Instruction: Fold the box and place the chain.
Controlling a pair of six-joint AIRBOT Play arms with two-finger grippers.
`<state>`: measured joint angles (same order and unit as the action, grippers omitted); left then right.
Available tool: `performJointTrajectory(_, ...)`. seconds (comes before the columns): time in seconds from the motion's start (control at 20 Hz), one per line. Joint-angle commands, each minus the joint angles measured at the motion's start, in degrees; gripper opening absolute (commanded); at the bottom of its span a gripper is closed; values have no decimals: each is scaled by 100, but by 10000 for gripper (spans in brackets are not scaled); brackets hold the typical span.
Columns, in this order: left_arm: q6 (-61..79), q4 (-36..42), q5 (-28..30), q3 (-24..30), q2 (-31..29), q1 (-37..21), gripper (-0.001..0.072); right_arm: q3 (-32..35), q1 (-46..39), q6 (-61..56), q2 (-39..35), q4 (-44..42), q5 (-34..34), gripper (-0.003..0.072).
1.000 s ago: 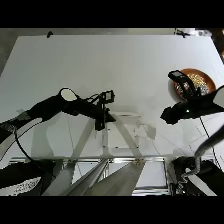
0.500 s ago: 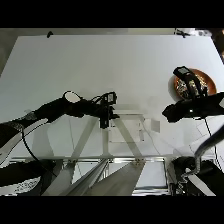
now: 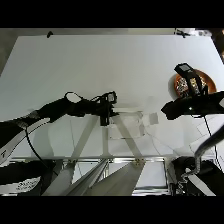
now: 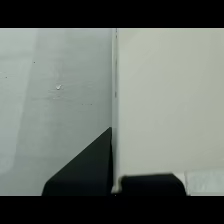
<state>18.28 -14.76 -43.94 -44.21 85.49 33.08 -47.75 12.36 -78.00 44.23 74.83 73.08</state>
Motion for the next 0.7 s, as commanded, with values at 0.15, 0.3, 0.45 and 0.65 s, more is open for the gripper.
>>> performJointTrajectory(0.15,232,114,-35,2,197,4,4,-7,-4,0,-4,-7,-98,295)
performJointTrajectory(0.3,476,52,2,2,245,4,4,-7,-4,0,-4,-7,-94,294)
performJointTrajectory(0.45,769,66,9,2,291,4,4,-7,-4,0,-4,-7,-96,294)
performJointTrajectory(0.65,767,59,24,2,345,4,4,-7,-4,0,-4,-7,-120,294)
